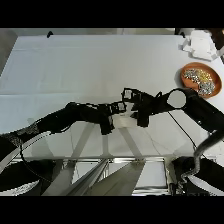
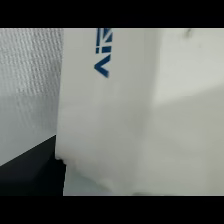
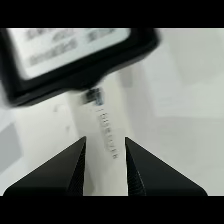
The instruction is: Fold the box and place the chain.
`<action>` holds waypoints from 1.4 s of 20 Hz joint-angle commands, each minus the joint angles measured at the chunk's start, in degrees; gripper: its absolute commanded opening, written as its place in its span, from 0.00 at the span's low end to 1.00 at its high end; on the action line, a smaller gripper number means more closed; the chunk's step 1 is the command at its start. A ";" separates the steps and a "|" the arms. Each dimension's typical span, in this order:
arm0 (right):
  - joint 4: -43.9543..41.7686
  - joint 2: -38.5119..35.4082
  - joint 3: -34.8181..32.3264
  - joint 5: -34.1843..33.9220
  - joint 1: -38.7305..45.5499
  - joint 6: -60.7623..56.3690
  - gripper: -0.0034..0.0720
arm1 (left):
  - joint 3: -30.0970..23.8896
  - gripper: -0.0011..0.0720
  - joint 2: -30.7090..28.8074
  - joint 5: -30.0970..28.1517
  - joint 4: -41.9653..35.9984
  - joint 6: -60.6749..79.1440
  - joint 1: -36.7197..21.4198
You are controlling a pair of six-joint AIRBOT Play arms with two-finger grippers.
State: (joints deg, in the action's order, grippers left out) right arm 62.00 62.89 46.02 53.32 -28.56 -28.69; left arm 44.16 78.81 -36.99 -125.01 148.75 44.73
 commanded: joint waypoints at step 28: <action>-3.76 2.01 -2.16 0.63 0.00 1.53 0.34 | 0.04 0.56 -0.04 0.37 -0.09 -0.11 0.00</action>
State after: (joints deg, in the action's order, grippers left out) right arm 58.06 64.86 44.14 55.22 -28.56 -27.05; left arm 44.16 78.81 -36.27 -125.12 148.53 44.73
